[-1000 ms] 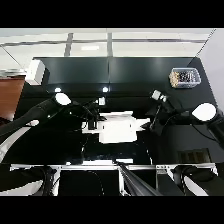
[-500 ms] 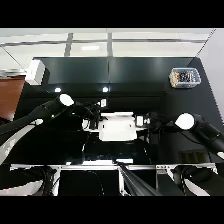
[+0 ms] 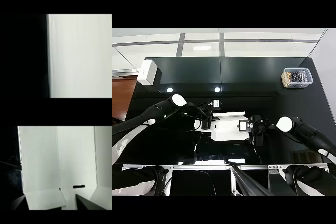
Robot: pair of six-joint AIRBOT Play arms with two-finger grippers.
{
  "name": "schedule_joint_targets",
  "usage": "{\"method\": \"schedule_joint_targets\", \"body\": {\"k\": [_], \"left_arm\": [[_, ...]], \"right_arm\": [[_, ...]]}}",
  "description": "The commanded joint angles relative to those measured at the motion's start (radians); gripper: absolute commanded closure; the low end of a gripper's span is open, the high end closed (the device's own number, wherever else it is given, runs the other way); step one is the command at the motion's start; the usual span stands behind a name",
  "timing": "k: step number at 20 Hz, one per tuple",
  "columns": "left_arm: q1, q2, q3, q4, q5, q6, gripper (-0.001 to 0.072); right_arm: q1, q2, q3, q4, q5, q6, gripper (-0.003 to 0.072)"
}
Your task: Fold the box and place the chain.
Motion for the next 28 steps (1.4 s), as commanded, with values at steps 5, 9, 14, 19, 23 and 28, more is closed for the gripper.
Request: {"method": "schedule_joint_targets", "body": {"k": [5,9,14,19,23,28], "left_arm": [[0.0,0.0,0.0,-0.003,-0.001,0.001,0.0682],[0.0,0.001,0.0,-0.003,-0.012,0.0,0.0682],[0.0,0.001,0.0,-0.003,-0.027,0.001,0.0682],[0.0,0.001,0.0,-0.003,-0.027,0.001,0.0682],[0.0,0.001,0.0,-0.003,-0.027,0.001,0.0682],[0.0,0.001,0.003,-0.003,-0.019,0.001,0.0682]], "right_arm": [[0.016,-0.026,0.0,0.096,-0.057,0.0,-0.0018],[-0.001,0.006,0.008,0.114,-0.107,0.012,-0.0018],[-0.043,0.028,0.008,0.113,-0.129,0.01,-0.0017],[-0.045,0.027,0.06,0.1,-0.136,-0.088,-0.0018],[-0.087,-0.005,0.071,0.207,-0.126,-0.18,-0.0018],[-0.134,-0.068,0.071,0.398,0.04,-0.334,-0.0018]]}}
